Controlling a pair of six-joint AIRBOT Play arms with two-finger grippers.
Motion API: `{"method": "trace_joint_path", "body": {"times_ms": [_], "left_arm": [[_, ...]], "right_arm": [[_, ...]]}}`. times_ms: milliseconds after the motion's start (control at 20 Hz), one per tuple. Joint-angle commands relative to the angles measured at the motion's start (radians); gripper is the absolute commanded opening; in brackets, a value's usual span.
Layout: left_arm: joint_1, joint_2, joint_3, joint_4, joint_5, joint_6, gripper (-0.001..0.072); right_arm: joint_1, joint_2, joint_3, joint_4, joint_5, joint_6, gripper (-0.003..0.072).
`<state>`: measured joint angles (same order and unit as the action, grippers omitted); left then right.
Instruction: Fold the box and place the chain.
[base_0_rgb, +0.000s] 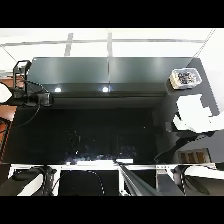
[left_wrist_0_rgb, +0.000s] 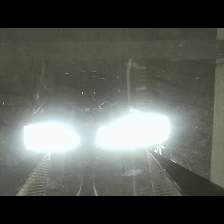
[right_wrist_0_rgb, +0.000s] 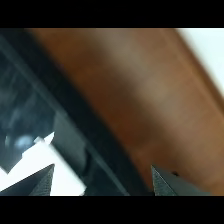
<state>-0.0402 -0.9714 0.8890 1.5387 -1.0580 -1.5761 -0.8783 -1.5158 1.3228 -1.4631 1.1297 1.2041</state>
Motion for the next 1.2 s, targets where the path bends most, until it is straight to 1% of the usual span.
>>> {"method": "trace_joint_path", "body": {"times_ms": [0,100,200,250,300,350,400,450,500,550,650,750,850,950,1050,1150], "left_arm": [[0.000,-0.001,0.001,-0.011,0.009,-0.003,0.0713],[0.000,-0.001,0.001,-0.011,0.010,-0.003,0.0714],[0.000,-0.001,0.001,-0.011,0.009,-0.003,0.0714],[0.000,-0.001,0.001,-0.011,0.009,-0.003,0.0713],[0.000,-0.001,0.001,-0.011,0.008,-0.003,0.0713],[0.000,-0.001,0.001,-0.011,0.008,-0.003,0.0714],[0.000,-0.001,0.001,-0.011,0.009,-0.003,0.0714],[0.000,-0.001,0.001,-0.011,0.010,-0.003,0.0713],[0.000,-0.001,0.001,-0.011,0.010,-0.003,0.0713],[0.000,-0.001,0.001,-0.011,0.010,-0.003,0.0714],[0.000,-0.001,0.001,-0.011,0.010,-0.003,0.0714],[0.000,-0.001,0.001,-0.011,0.010,-0.003,0.0713],[0.000,-0.001,0.001,-0.011,0.010,-0.003,0.0714],[0.000,-0.001,0.001,-0.011,0.011,-0.003,0.0714],[-0.001,-0.002,0.000,-0.013,0.011,-0.003,0.0714],[-0.001,-0.003,0.000,-0.039,0.011,-0.003,0.0714]], "right_arm": [[0.039,-0.111,0.074,0.048,0.095,-0.264,0.0710],[0.070,-0.130,0.074,0.029,0.095,-0.327,0.0710],[0.079,-0.158,0.074,0.015,0.113,-0.326,0.0710],[0.079,-0.164,0.074,0.011,0.124,-0.326,0.0687],[0.078,-0.164,0.074,0.001,0.128,-0.324,0.0565],[0.078,-0.161,0.074,-0.019,0.133,-0.315,0.0534],[0.078,-0.158,0.074,-0.030,0.138,-0.299,0.0482],[0.078,-0.152,0.074,-0.030,0.149,-0.296,0.0256],[0.078,-0.145,0.074,-0.030,0.166,-0.296,0.0096],[0.079,-0.136,0.074,-0.024,0.180,-0.296,0.0010],[0.078,-0.105,0.073,0.060,0.210,-0.296,0.0012],[0.079,-0.061,0.062,0.185,0.233,-0.296,0.0016],[0.090,0.017,0.009,0.307,0.232,-0.311,0.0017],[0.102,0.120,-0.094,0.386,0.222,-0.323,0.0016],[0.108,0.242,-0.237,0.475,0.198,-0.323,0.0017],[0.108,0.375,-0.407,0.647,0.198,-0.375,0.0017]]}}
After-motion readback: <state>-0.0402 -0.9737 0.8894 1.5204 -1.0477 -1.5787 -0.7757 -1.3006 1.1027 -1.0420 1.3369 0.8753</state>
